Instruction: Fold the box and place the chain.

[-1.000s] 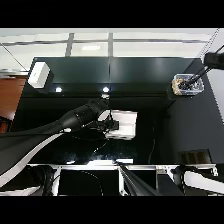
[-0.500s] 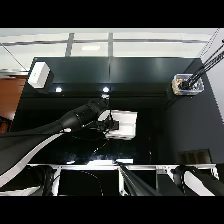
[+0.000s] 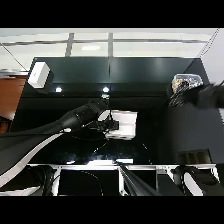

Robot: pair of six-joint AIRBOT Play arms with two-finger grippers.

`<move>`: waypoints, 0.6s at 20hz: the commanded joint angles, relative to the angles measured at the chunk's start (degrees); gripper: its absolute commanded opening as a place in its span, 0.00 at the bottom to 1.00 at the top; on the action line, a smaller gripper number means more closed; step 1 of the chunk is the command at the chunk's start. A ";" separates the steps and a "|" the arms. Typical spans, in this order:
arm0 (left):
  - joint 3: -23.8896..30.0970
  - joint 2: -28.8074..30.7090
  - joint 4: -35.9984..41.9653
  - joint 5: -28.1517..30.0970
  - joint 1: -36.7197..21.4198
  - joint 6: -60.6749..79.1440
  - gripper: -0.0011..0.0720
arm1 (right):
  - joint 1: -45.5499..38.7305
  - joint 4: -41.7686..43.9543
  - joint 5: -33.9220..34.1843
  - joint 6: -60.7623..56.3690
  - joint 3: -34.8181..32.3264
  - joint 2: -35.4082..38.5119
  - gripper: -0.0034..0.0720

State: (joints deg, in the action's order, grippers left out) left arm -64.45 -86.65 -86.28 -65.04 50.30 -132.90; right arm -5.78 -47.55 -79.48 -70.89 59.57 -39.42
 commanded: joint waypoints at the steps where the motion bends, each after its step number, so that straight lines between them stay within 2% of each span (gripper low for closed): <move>1: -0.02 0.00 0.00 0.02 -0.04 0.00 0.06 | 4.04 4.79 -1.90 1.09 -9.70 1.40 0.06; 4: -0.02 0.00 0.00 0.02 -0.04 0.00 0.06 | 7.96 9.51 2.19 1.11 -15.65 1.18 0.06; 6: -0.02 0.00 0.00 0.02 -0.04 0.00 0.06 | 10.73 9.64 5.90 1.07 -17.64 0.33 0.06; 12: -0.02 0.00 0.00 0.02 -0.04 0.00 0.06 | 18.71 12.24 11.39 1.07 -18.23 -4.22 0.06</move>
